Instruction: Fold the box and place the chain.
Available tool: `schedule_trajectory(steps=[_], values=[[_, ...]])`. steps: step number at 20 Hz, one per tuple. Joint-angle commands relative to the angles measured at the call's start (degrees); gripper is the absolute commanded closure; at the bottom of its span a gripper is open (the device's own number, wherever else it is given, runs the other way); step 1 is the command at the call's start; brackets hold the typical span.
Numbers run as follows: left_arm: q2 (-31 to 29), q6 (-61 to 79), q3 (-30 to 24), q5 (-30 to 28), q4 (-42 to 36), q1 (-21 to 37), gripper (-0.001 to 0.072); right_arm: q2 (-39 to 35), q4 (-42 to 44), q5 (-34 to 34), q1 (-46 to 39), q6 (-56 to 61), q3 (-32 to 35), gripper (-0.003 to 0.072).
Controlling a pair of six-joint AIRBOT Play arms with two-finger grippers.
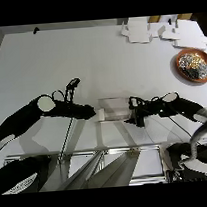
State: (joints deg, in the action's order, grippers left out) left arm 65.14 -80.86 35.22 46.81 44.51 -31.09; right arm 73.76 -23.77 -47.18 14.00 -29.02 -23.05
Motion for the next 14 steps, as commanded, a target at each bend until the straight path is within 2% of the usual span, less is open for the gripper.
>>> schedule_trajectory(steps=[1, 3, 4, 5, 14], values=[[-0.3, 0.0, 0.2, -1.0, -0.3, -0.7, 0.0532, 0.0, 0.0, 0.0, 0.0, 0.0, 0.0, 0.0379], [-0.3, 0.0, 0.2, -1.0, -0.3, -1.1, 0.0513, 0.0, 0.0, 0.0, 0.0, 0.0, 0.0, 0.0379], [-0.1, 0.0, 0.2, -1.2, -0.3, -1.2, 0.0442, 0.0, 0.0, 0.0, 0.0, 0.0, 0.0, 0.0379], [0.1, 0.0, 0.2, -1.2, -0.3, -1.2, 0.0418, 0.0, 0.0, 0.0, 0.0, 0.0, 0.0, 0.0379], [1.9, -0.6, 2.3, -1.8, 0.1, -4.3, 0.0416, 0.0, 0.0, 0.0, 0.0, 0.0, 0.0, 0.0379]])
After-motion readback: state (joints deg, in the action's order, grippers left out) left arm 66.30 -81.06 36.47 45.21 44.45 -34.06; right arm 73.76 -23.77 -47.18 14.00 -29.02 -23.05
